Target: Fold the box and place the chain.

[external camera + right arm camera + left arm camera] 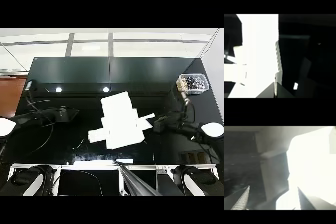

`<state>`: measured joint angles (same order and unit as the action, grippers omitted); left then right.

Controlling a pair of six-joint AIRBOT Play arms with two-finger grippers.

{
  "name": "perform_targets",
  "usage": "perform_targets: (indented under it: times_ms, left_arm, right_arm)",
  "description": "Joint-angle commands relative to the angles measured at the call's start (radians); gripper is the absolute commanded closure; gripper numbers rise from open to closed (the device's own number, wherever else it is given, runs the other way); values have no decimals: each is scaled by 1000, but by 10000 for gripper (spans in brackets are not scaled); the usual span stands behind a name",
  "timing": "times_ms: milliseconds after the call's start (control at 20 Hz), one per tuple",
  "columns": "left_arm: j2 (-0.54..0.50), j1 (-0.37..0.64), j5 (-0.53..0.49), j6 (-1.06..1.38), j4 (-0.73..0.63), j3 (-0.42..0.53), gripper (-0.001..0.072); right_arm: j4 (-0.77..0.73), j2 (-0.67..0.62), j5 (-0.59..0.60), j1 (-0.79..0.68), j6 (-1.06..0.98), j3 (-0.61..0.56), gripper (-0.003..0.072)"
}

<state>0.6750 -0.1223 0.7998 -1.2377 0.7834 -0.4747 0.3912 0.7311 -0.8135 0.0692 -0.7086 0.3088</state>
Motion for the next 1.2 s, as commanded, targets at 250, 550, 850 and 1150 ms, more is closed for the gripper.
perform_targets:
  times_ms: [250, 550, 850, 1150]
  left_arm:
    - [432, -148, 33, 109, -257, -73, 2]
    - [649, -148, 272, 337, -419, -129, 3]
    - [784, -177, 375, 478, -444, -212, 9]
    - [838, -188, 509, 586, -308, -312, 249]
  right_arm:
    - [-25, -48, 126, 203, -46, -55, 676]
    - [-25, -48, 126, 203, -47, -55, 676]
    - [-25, -48, 126, 203, -48, -55, 676]
    - [-24, -48, 122, 203, -55, -55, 676]
